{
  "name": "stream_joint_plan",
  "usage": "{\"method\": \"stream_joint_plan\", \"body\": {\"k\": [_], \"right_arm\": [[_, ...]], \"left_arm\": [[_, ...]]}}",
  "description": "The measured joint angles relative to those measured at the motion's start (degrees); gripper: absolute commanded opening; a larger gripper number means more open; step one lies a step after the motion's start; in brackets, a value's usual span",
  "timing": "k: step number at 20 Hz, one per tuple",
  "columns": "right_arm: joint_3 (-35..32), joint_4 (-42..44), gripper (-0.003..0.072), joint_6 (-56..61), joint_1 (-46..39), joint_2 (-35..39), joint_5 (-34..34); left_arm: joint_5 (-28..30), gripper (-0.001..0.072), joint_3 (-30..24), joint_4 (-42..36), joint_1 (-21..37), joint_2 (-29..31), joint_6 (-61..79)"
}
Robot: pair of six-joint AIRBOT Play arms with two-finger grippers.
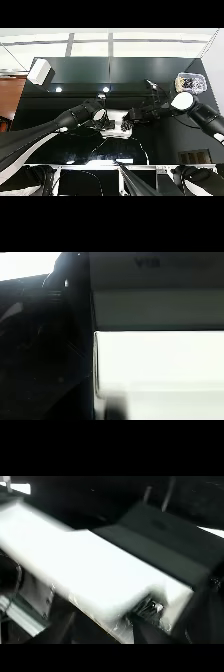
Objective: Fold the box and place the chain.
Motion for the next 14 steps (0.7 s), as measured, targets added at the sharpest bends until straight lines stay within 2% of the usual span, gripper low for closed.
{"method": "stream_joint_plan", "body": {"k": [3,8,14], "right_arm": [[0.7,-0.3,0.0439,-1.1,-1.6,0.2,4.6],[1.1,-1.5,0.0439,-1.9,-2.5,1.9,7.7],[1.2,-10.4,0.0439,-2.1,-8.4,9.6,9.6]], "left_arm": [[0.2,0.0026,0.0,-0.1,0.0,0.0,0.1],[0.2,0.0026,0.0,-0.1,0.0,0.0,0.0],[0.7,0.0027,0.0,-0.1,0.0,0.0,0.0]]}}
